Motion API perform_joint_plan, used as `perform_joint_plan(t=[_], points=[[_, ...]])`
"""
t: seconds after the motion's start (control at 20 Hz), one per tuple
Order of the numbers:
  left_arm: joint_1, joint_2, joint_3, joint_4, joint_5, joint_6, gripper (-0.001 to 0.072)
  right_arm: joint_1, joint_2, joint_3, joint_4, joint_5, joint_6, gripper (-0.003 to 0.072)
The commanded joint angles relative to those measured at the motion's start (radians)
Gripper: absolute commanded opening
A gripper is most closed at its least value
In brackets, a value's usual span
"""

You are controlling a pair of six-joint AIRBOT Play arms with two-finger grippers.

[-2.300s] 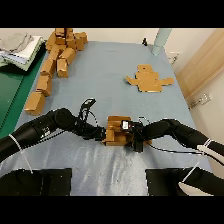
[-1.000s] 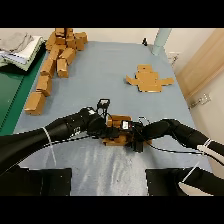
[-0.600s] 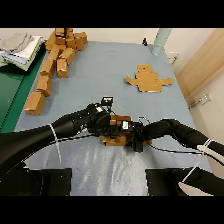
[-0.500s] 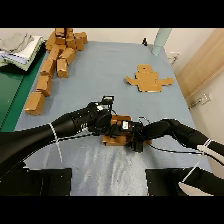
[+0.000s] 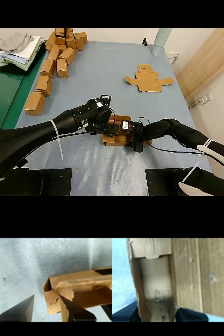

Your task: Fold the box.

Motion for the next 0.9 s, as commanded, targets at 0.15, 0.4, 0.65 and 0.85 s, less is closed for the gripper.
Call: perform_joint_plan(t=[0.15,0.4,0.65,0.85], points=[[-0.011,-0.063,-0.001,-0.021,0.0,0.0,0.05,0.0,0.0,0.0,0.0,0.0,0.0,0.0461],[-0.011,-0.068,0.011,-0.021,0.001,-0.017,0.0499,0.0,0.0,0.0,0.0,0.0,0.0,0.0461],[-0.018,-0.097,0.031,-0.043,-0.003,-0.041,0.0499,0.0,0.0,0.0,0.0,0.0,0.0,0.046],[-0.029,-0.13,0.055,-0.043,-0.009,-0.037,0.0499,0.0,0.0,0.0,0.0,0.0,0.0,0.0461]])
